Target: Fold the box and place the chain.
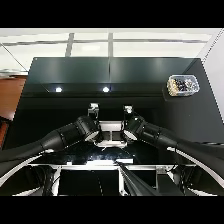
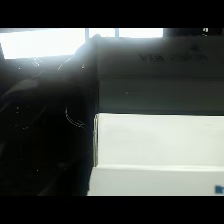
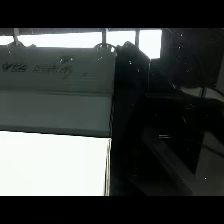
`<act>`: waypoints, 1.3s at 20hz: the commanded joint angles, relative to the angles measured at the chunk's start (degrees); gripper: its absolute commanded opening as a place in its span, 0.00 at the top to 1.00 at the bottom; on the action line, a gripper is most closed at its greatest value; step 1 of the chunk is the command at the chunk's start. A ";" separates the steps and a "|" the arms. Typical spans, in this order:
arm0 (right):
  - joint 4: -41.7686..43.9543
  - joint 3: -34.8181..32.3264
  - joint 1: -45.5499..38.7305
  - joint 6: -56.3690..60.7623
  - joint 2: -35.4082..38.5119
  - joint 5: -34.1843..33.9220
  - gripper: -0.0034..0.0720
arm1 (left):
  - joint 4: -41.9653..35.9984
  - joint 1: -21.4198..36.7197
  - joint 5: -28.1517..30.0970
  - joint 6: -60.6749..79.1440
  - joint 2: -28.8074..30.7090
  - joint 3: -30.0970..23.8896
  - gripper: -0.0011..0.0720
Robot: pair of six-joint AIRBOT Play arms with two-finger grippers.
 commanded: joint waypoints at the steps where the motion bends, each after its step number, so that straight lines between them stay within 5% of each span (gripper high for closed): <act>1: -0.09 0.00 0.02 -0.22 -0.02 0.13 0.92 | 0.09 0.02 -0.04 0.04 -0.04 -0.02 0.95; 8: -1.84 0.00 0.02 -0.63 0.17 0.59 0.91 | 0.09 0.02 -0.07 0.04 -0.04 -0.02 0.95; 9: -1.81 0.00 0.02 -0.63 0.17 0.61 0.63 | 0.09 0.02 -0.07 0.02 -0.04 -0.02 0.95; 10: -1.75 0.00 0.02 -0.63 0.20 0.81 0.51 | 0.09 0.02 -0.07 0.04 -0.04 -0.02 0.95; 22: -2.05 0.15 -0.20 -10.67 10.54 3.85 0.50 | -0.11 0.04 -0.09 0.02 -0.04 -0.02 0.95; 26: -11.85 0.15 -1.07 -14.29 18.78 8.94 0.51 | -0.11 0.04 -0.15 0.04 -0.04 -0.02 0.95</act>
